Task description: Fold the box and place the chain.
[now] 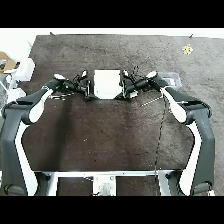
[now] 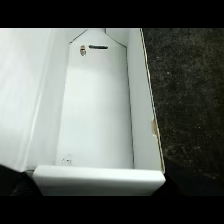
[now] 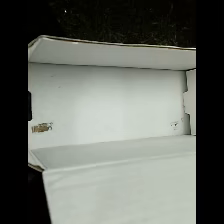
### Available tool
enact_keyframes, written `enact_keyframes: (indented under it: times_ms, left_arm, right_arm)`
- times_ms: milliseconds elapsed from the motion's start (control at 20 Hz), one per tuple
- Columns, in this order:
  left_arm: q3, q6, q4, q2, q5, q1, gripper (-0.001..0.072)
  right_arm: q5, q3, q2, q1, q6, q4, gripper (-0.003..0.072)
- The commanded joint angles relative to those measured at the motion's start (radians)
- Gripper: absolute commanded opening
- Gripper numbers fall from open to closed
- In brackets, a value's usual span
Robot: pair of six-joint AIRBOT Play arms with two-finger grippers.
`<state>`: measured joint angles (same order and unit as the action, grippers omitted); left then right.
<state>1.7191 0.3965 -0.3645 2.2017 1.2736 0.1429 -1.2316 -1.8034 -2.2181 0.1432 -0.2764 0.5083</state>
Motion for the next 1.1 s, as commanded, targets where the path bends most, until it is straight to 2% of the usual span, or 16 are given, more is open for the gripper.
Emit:
enact_keyframes:
  times_ms: [0, 950, 1000, 1050]
  left_arm:
    - [0.0, 0.008, 0.003, 0.001, 0.001, 0.019, 0.0713]
    - [-0.004, -0.004, -0.002, 0.001, -0.021, 0.015, 0.0711]
    - [-0.004, -0.004, -0.002, 0.001, -0.022, 0.015, 0.068]
    - [-0.004, -0.004, -0.002, 0.001, -0.021, 0.015, 0.0596]
  right_arm:
    - [0.0, 0.0, 0.0, 0.001, 0.0, 0.0, 0.0445]
    - [0.0, 0.0, 0.001, 0.001, 0.0, 0.0, 0.0444]
    - [0.0, 0.0, 0.0, 0.001, 0.0, 0.0, 0.0444]
    - [0.0, 0.0, 0.0, 0.001, 0.0, 0.0, 0.0445]
